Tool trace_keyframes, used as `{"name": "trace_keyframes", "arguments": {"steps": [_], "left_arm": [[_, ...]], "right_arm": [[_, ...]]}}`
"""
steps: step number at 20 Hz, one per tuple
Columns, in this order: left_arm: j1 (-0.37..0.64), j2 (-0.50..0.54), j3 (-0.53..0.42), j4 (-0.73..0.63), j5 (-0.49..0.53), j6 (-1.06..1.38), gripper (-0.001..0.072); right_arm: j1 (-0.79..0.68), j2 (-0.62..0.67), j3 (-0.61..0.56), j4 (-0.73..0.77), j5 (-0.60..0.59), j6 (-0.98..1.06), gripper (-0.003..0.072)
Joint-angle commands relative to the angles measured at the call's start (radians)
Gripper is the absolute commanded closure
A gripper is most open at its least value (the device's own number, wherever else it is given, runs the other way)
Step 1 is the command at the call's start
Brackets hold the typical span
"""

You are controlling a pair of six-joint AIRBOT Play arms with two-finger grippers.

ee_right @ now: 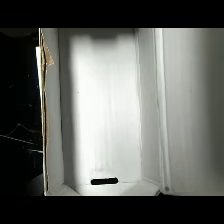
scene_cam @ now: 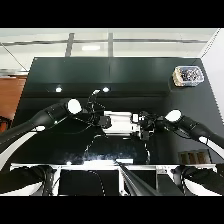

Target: Fold the box and place the chain.

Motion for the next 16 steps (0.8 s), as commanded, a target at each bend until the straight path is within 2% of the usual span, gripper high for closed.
{"name": "trace_keyframes", "arguments": {"steps": [1, 4, 7, 9, 10, 12, 13, 14, 16], "left_arm": [[-0.054, 0.0, 0.038, 0.202, 0.026, -0.205, 0.0154], [-0.115, -0.004, 0.089, 0.371, -0.002, -0.378, 0.0155], [-0.196, -0.043, 0.168, 0.556, -0.106, -0.554, 0.017], [-0.245, -0.094, 0.227, 0.631, -0.185, -0.601, 0.0189], [-0.259, -0.12, 0.253, 0.654, -0.225, -0.634, 0.0253], [-0.264, -0.148, 0.28, 0.648, -0.258, -0.684, 0.031], [-0.264, -0.15, 0.282, 0.648, -0.263, -0.707, 0.0316], [-0.263, -0.15, 0.282, 0.648, -0.271, -0.727, 0.0364], [-0.263, -0.15, 0.282, 0.647, -0.282, -0.737, 0.0382]], "right_arm": [[0.0, 0.0, 0.0, 0.001, -0.001, 0.001, 0.0342], [0.0, 0.0, 0.0, 0.001, -0.001, 0.001, 0.0342], [0.0, 0.0, 0.0, 0.001, -0.001, 0.001, 0.0342], [0.0, 0.0, 0.0, 0.001, -0.001, 0.001, 0.0342], [0.0, 0.0, 0.0, 0.001, -0.001, 0.001, 0.0341], [0.0, 0.0, 0.0, 0.001, -0.001, 0.001, 0.0342], [0.0, 0.0, 0.0, 0.001, -0.001, 0.001, 0.0342], [0.0, 0.0, 0.0, 0.001, -0.001, 0.001, 0.0342], [0.0, 0.0, 0.0, 0.001, -0.001, 0.001, 0.0342]]}}
